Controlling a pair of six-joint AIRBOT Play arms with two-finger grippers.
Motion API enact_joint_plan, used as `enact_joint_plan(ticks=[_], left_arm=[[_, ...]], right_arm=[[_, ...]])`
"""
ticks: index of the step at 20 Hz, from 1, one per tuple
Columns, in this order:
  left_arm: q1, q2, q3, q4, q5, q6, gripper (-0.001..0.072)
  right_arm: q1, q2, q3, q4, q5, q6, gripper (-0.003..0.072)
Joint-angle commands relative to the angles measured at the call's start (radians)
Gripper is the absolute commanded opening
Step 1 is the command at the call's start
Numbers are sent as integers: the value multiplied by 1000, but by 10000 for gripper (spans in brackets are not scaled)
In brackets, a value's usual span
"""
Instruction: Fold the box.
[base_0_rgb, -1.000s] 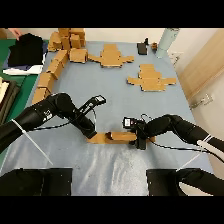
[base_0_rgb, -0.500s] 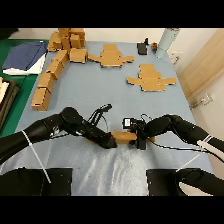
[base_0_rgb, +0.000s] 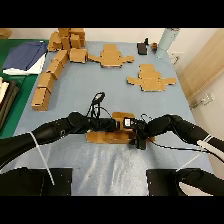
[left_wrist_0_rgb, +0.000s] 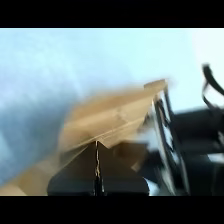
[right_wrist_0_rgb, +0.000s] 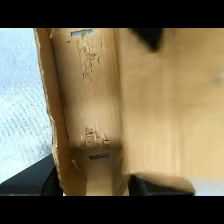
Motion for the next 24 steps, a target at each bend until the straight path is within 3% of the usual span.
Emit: enact_joint_plan(ticks=[1,11,16,21,24], left_arm=[[-2,-44,36,3,38,0,13],[8,-172,72,27,-120,-6,13],[66,-172,92,57,-188,-45,14],[148,-156,174,57,-258,39,14],[231,-108,184,57,-354,100,14]], right_arm=[[0,1,1,0,-2,-1,423],[0,1,1,0,-2,-1,423],[0,1,1,0,-3,-1,423],[0,1,1,0,-3,-1,423],[0,1,1,-1,-3,-1,423]])
